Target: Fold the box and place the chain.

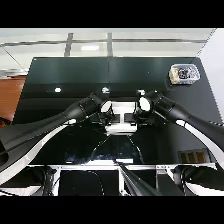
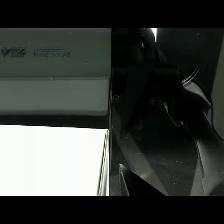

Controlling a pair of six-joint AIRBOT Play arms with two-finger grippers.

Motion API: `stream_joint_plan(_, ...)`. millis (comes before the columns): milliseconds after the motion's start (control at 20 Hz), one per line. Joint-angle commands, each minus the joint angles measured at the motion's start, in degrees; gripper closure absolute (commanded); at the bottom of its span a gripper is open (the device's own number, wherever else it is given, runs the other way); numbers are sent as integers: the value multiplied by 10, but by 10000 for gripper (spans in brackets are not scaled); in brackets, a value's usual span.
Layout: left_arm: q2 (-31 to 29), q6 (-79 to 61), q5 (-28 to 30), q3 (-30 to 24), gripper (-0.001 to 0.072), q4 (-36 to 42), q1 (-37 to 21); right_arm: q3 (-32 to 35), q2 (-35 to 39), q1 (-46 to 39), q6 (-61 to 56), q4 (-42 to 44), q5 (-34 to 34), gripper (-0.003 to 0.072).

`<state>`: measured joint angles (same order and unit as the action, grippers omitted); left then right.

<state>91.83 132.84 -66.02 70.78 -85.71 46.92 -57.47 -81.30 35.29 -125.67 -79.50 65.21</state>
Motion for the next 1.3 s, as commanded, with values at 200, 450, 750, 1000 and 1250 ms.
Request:
stream_joint_plan(200, 0, 0, 0, 0, 683, -1, 0, -1, -1, 9, -4, 0, 2, 672)
stream_joint_plan(450, 0, 0, 0, 0, 683, -1, 0, -1, -1, 9, -4, -1, -1, 338)
stream_joint_plan(750, 0, 0, -1, 0, 683, -1, 0, -1, -1, 9, -4, 0, -8, 416)
stream_joint_plan(1000, 0, 0, -1, 0, 683, -1, 0, -1, -1, 9, 4, -1, -9, 671)
stream_joint_plan(1250, 0, 0, -1, 0, 683, -1, 0, -6, 4, 8, 41, -3, -12, 240)
